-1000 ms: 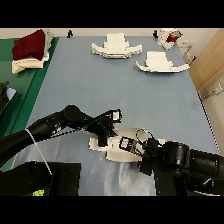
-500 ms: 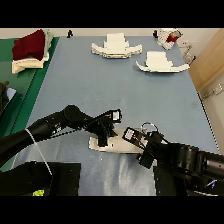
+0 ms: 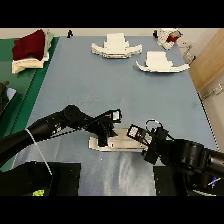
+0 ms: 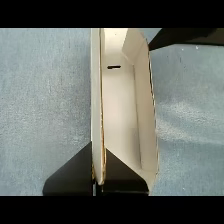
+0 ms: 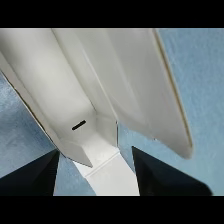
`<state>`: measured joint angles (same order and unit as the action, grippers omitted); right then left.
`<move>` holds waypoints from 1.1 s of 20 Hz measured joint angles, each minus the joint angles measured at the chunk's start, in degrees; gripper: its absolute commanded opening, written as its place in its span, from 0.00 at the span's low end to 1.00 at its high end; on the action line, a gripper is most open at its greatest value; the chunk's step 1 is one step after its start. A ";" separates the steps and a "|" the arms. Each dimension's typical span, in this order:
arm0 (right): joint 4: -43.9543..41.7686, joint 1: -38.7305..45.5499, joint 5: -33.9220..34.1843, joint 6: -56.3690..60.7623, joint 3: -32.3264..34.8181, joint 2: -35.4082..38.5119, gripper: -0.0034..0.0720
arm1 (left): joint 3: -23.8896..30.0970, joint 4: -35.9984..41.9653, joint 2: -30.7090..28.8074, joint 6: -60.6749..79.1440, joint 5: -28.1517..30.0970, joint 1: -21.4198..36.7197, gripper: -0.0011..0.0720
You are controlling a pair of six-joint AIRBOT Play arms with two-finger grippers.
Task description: Fold the box.
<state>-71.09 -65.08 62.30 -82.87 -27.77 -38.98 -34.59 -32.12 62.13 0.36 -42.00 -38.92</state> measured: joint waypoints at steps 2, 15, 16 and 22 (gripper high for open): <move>-2.40 3.98 -1.55 -5.57 0.50 0.74 1.00 | 0.00 0.00 0.04 0.00 0.00 0.00 0.03; -45.99 39.76 -7.80 -70.10 4.83 1.42 1.00 | 0.00 0.00 0.04 0.00 0.00 0.00 0.03; -47.80 40.68 -7.80 -72.65 5.14 0.94 1.00 | 0.00 0.00 0.04 0.00 -0.02 0.00 0.03; -53.22 42.58 -7.52 -80.02 5.99 -4.48 1.00 | 0.00 -0.02 0.04 0.00 -0.09 0.00 0.03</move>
